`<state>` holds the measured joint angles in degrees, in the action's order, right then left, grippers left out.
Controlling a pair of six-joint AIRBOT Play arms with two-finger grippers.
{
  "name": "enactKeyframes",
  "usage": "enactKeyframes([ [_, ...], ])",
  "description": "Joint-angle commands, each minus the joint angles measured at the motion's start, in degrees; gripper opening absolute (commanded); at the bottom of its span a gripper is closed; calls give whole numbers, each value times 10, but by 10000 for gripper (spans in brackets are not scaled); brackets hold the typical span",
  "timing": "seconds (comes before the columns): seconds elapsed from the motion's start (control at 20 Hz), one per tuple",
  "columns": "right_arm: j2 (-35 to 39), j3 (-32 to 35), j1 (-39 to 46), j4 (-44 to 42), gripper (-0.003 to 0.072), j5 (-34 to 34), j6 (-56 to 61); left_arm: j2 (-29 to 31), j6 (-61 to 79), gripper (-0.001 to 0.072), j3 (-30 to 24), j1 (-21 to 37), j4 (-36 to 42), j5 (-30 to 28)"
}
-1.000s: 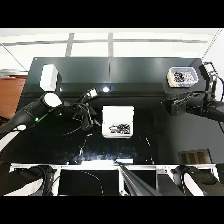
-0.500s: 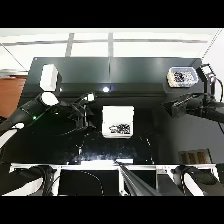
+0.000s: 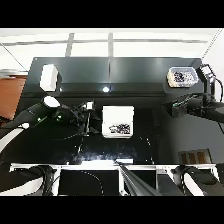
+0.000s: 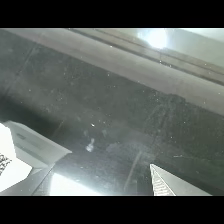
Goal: Fold the box and place the chain.
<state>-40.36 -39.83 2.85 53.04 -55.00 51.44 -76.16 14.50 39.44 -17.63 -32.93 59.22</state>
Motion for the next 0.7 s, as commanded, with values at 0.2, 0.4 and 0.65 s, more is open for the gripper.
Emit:
enactKeyframes([
  [0.2, 1, 0, -1, 6, 658, 2, 0, -16, 19, 712, -3, -7, 22, -13],
  [0.4, 1, 0, -1, 6, 658, 2, 0, -28, 18, 712, -3, -21, 21, -20],
  [0.65, 1, 0, -1, 6, 658, 2, 0, -32, 13, 711, -2, -24, 17, -17],
])
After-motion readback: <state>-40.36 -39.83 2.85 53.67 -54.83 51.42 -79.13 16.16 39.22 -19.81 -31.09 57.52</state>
